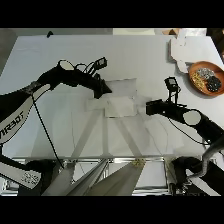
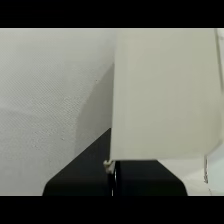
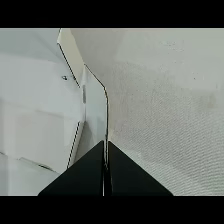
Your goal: Fold the box and place the chain.
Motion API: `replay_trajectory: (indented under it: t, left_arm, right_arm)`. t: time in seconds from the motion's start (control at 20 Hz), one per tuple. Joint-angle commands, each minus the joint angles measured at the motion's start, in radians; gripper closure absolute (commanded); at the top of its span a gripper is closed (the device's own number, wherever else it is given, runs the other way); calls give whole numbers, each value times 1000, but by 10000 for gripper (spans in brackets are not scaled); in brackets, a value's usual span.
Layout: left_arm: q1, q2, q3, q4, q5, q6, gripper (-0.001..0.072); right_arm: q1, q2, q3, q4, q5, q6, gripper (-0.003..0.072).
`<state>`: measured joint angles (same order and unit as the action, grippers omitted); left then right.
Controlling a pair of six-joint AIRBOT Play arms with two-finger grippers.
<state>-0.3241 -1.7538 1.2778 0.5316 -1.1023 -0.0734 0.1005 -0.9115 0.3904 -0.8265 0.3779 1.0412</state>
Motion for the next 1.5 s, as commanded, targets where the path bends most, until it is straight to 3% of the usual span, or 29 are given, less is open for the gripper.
replay_trajectory:
  t: [0.0, 0.85, 1.0, 1.1, 1.4, 1.45]
  left_arm:
    - [0, 0, 0, 0, -17, 6, 704]
    - [-2, 0, 0, 1, -17, 6, 701]
    - [3, 6, 0, 30, -16, 24, 704]
    - [15, 39, 0, 101, -38, 19, 705]
    - [113, 280, -1, 296, -101, -219, 708]
    - [133, 319, -2, 293, -152, -226, 709]
  right_arm:
    - [1, -1, 0, 0, 0, 0, 671]
    - [1, -1, 0, 0, -5, 0, 659]
    - [1, 5, 5, 0, 8, 0, 354]
    - [1, 35, 15, -1, 14, 0, 241]
    - [1, 243, 35, -175, -11, 1, 225]
    - [1, 282, 35, -212, -12, 2, 225]
